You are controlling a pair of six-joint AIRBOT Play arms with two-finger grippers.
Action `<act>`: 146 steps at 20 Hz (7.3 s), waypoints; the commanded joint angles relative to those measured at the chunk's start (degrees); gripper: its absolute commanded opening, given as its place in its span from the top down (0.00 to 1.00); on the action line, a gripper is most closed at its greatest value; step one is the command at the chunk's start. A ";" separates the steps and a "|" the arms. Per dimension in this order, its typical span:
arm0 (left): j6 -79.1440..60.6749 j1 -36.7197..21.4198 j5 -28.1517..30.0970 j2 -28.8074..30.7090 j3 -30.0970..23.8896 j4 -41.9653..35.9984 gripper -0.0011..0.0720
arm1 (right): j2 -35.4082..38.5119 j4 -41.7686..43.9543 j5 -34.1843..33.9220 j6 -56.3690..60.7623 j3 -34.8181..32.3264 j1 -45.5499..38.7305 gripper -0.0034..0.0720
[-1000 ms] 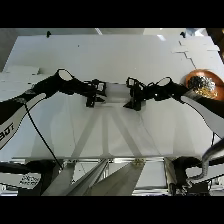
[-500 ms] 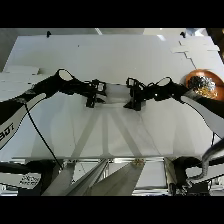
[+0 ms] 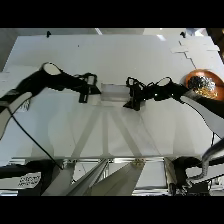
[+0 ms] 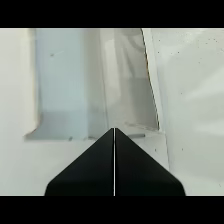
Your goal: Fold the box and place the chain.
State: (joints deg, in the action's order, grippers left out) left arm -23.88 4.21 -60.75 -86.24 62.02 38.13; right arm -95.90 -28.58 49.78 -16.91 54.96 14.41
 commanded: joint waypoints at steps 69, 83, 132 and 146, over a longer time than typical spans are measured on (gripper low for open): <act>65.92 -3.65 3.15 -4.63 -7.04 -13.38 0.86 | 0.00 -0.09 0.24 -0.11 0.04 0.04 0.35; 62.77 -4.17 -2.38 -4.66 -7.04 -14.99 0.60 | 0.00 -0.09 0.26 -0.11 0.04 0.04 0.35; 75.19 5.53 18.16 -4.15 -5.90 -4.59 0.42 | 0.00 -0.07 0.31 -0.11 0.04 0.04 0.35; 94.84 11.19 16.92 -4.96 0.50 17.05 0.53 | 0.00 -0.09 0.33 -0.11 0.04 0.04 0.35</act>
State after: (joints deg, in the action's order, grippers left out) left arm 67.51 15.00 -43.92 -91.07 62.24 53.28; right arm -95.90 -28.67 50.06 -17.02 54.96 14.48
